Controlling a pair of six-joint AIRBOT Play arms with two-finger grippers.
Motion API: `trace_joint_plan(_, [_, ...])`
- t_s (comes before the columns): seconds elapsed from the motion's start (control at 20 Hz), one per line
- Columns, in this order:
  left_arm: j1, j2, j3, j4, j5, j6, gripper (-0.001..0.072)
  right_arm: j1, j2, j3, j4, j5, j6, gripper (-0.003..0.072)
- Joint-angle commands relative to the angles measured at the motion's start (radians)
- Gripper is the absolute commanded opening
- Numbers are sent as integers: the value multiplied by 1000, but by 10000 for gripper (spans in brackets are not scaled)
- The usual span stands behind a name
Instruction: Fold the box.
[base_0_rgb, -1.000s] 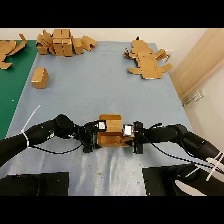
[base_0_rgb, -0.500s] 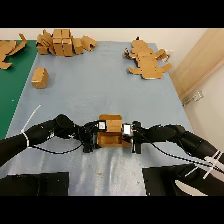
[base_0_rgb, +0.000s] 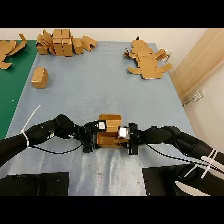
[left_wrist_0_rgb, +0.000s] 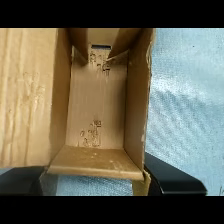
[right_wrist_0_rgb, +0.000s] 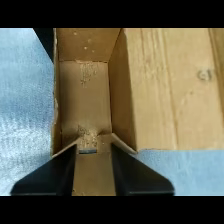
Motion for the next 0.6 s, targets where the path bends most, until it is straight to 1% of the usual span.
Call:
trace_joint_plan(0.0, [0,0,-1,0,0,0,612,5,-11,0,5,9,0,381])
trace_joint_plan(0.1, [0,0,-1,0,0,0,612,5,-12,0,4,9,0,387])
trace_joint_plan(0.15, [0,0,-1,0,0,0,612,5,-12,0,4,9,0,469])
trace_joint_plan(0.2, [0,0,-1,0,0,0,613,5,-12,0,4,9,0,482])
trace_joint_plan(0.55, [0,0,-1,0,0,0,612,5,-12,0,3,29,-77,481])
